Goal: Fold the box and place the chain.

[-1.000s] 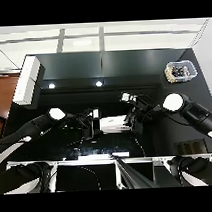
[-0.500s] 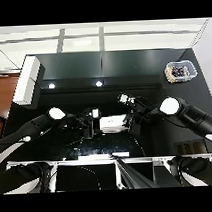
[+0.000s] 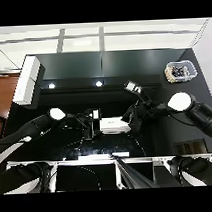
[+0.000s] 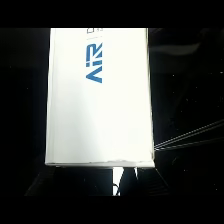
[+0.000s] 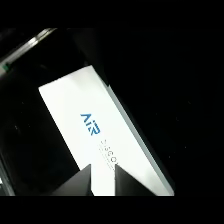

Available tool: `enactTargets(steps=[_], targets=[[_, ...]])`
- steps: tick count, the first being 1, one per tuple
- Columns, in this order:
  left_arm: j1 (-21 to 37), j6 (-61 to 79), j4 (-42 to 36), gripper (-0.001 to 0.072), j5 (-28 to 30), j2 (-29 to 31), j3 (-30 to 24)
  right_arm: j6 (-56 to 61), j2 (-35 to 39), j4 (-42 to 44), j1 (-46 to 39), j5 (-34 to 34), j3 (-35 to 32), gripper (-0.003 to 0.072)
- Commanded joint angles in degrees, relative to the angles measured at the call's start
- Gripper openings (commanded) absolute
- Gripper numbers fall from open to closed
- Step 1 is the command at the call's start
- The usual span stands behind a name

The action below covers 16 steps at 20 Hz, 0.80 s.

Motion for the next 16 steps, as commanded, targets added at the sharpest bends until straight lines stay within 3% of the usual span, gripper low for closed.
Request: enactTargets(steps=[1,4,7,9,16], targets=[[0.02,-0.07,-0.13,0.0332,0.28,-0.02,0.00,13.75,0.96,0.17,-4.92,6.80,0.33,0.0016],[0.02,-0.04,-0.13,0.0332,0.28,-0.02,0.00,20.79,0.15,5.70,-6.23,6.75,-3.89,0.0015],[0.02,-0.07,-0.13,0.0332,0.28,-0.02,0.00,18.47,-4.00,20.39,-5.66,4.15,-7.21,0.0015],[0.02,-0.07,-0.13,0.0332,0.28,-0.02,0.00,15.21,-7.28,25.75,-4.74,2.80,-7.21,0.0015],[0.02,-0.07,-0.13,0.0349,0.28,-0.02,0.00,14.38,-15.30,24.02,-3.19,0.50,-7.21,0.0016]])
